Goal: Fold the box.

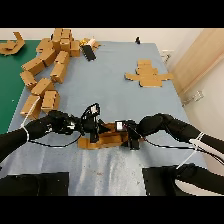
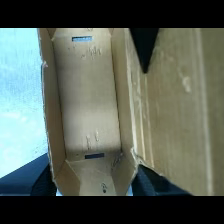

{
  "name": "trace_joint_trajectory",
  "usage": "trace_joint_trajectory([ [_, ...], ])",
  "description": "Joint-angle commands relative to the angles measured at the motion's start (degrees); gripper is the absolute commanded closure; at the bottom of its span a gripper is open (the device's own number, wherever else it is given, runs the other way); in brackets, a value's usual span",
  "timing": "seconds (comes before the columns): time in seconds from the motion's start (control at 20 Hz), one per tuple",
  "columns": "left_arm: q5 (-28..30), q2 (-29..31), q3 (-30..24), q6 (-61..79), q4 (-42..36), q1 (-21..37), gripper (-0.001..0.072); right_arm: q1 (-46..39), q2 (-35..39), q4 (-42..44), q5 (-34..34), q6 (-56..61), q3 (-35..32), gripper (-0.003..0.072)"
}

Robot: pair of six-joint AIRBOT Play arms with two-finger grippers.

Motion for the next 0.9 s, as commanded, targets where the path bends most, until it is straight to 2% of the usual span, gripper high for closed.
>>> trace_joint_trajectory([
  [0.0,-0.02,-0.04,0.04,0.0,0.0,-0.02,0.0695,0.0,-0.72,0.22,0.31,0.02,0.02,0.0087],
  [0.25,0.0,-0.04,0.04,0.02,0.02,-0.02,0.0694,0.02,-1.18,0.26,0.13,0.02,0.02,0.0117],
  [0.35,0.0,-0.04,0.04,0.02,0.0,-0.02,0.0694,0.02,-1.18,0.26,0.11,0.02,0.0,0.0176],
  [0.85,0.0,-0.04,0.04,0.0,0.0,-0.02,0.0694,0.11,-1.18,0.26,0.15,0.02,-0.02,0.0177],
])
